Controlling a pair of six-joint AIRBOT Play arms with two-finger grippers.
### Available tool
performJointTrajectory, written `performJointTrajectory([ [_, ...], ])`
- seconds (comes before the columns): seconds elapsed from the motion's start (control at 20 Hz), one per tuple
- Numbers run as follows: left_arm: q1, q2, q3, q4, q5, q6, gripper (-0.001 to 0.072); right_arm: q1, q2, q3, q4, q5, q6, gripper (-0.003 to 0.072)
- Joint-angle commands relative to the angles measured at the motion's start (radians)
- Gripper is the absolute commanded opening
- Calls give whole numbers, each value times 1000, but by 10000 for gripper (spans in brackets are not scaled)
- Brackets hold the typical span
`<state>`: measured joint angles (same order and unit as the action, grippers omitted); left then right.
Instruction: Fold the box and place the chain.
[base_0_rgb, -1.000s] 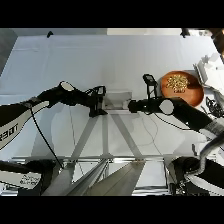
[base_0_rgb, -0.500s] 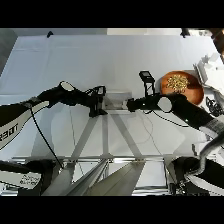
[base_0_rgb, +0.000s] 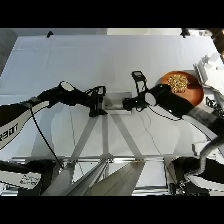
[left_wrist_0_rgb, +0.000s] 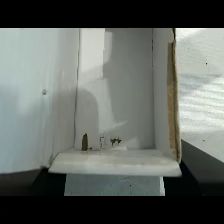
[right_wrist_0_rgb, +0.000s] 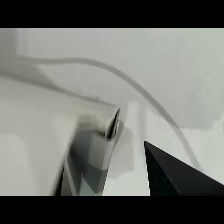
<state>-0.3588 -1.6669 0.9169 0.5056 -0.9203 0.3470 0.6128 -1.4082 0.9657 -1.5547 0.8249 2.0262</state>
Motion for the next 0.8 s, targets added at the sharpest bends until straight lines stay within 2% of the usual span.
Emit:
performJointTrajectory([
  [0.0,0,0,0,0,0,0,257,38,-71,89,-151,110,182,538],
  [0.2,0,0,0,0,1,0,257,60,-96,101,-187,164,220,492],
  [0.25,0,0,0,0,1,0,257,65,-103,101,-199,175,266,452],
  [0.5,0,0,0,0,0,0,257,94,-129,102,-205,152,465,449],
  [0.7,0,0,0,0,0,0,257,115,-130,102,-201,61,473,264],
  [0.75,0,0,0,0,0,0,257,115,-130,102,-201,53,489,167],
])
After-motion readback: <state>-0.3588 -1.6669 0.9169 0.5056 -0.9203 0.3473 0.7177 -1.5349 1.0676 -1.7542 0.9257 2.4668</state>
